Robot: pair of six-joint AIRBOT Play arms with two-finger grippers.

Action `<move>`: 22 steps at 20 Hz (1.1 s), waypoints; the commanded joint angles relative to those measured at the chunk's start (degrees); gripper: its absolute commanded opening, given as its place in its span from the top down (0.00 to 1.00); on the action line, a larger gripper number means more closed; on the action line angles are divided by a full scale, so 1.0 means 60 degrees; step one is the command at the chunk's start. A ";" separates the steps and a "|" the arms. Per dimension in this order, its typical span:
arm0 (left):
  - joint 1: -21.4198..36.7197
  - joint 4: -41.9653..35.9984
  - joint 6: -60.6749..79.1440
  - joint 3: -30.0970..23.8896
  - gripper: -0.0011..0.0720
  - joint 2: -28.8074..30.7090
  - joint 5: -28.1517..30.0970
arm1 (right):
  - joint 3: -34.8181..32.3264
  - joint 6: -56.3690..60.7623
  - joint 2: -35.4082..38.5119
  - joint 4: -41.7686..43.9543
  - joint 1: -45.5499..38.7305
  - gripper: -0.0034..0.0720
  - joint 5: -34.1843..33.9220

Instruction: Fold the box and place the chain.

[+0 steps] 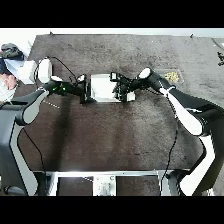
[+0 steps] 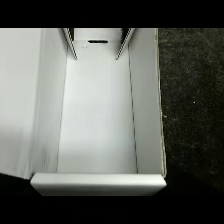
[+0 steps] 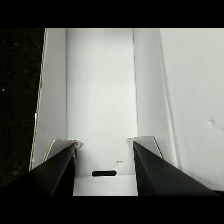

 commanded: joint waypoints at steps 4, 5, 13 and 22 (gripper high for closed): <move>0.0004 0.0004 0.0015 -0.0004 0.23 0.0007 0.0000 | -0.0004 0.0011 -0.0069 -0.0007 0.0004 0.00 0.0120; 0.0004 0.0007 0.0018 -0.0004 0.23 0.0007 0.0000 | 0.0000 0.0011 -0.0069 -0.0015 0.0004 0.01 0.0106; 0.0004 0.0004 0.0015 -0.0004 0.23 0.0007 0.0000 | 0.0000 0.1188 -0.0047 -0.0605 -0.0149 0.59 0.0226; 0.0004 0.0004 0.0015 -0.0004 0.23 0.0007 0.0000 | 0.0018 0.6182 0.1071 -0.1118 -0.1377 0.94 0.0809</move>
